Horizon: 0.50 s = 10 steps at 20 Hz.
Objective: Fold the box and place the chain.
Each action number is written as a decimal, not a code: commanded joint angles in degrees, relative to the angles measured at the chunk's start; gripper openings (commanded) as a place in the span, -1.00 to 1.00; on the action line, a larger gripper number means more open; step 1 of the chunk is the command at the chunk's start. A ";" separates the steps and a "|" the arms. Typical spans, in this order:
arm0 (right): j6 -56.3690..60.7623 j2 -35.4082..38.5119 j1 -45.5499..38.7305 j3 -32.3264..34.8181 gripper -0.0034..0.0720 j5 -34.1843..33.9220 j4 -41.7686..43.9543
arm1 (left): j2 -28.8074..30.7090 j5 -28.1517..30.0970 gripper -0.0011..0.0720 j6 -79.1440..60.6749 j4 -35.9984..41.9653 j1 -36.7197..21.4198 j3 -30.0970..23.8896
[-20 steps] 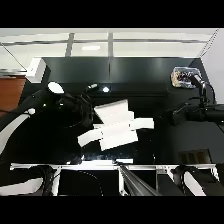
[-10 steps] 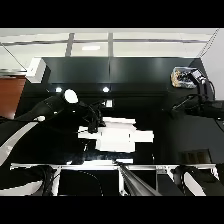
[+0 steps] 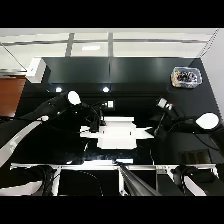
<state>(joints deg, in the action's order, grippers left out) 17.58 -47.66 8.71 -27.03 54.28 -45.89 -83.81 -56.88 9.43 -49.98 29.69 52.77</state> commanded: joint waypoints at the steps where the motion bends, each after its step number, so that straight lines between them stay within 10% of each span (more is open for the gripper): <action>1: -4.61 0.00 6.49 1.86 0.84 -0.57 -3.30 | -0.09 -1.79 -0.91 0.02 -0.35 -0.20 0.00; 10: -6.12 -4.81 19.45 4.61 0.84 -3.32 -4.92 | -0.09 -1.88 -0.91 0.02 -0.33 -0.17 0.00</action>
<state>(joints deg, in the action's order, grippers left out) 12.88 -50.37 24.10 -22.83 53.06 -50.65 -83.88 -58.70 9.45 -50.30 29.58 52.77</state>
